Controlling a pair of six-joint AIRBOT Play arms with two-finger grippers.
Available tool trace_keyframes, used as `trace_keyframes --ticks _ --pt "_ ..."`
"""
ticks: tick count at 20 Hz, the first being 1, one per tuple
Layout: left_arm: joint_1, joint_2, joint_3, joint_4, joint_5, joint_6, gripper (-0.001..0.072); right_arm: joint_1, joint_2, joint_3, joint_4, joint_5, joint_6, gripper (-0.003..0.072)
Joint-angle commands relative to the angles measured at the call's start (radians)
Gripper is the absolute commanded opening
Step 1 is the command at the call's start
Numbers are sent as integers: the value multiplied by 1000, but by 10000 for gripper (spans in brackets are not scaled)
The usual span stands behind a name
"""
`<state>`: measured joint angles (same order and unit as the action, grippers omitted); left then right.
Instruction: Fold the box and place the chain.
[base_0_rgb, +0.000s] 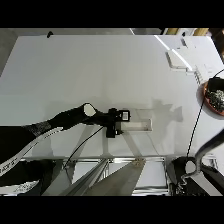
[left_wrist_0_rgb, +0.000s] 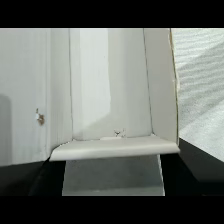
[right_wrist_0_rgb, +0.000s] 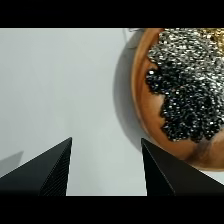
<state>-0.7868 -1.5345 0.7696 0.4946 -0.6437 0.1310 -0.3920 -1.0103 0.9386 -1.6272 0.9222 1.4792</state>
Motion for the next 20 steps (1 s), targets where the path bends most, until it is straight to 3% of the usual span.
trace_keyframes --ticks 1,3,5,12,20 --pt "0 0 0 0 0 0 132 -122 -127 11 -26 -108 -85 454" --pt "0 0 0 0 0 0 132 -146 -189 11 -27 -136 -105 404" --pt "0 0 0 0 0 0 132 -168 -239 11 -29 -173 -105 265" --pt "0 0 0 0 0 0 132 -233 -385 11 -28 -170 -100 263" --pt "0 0 0 0 0 0 132 -239 -438 11 -26 -154 -100 237"
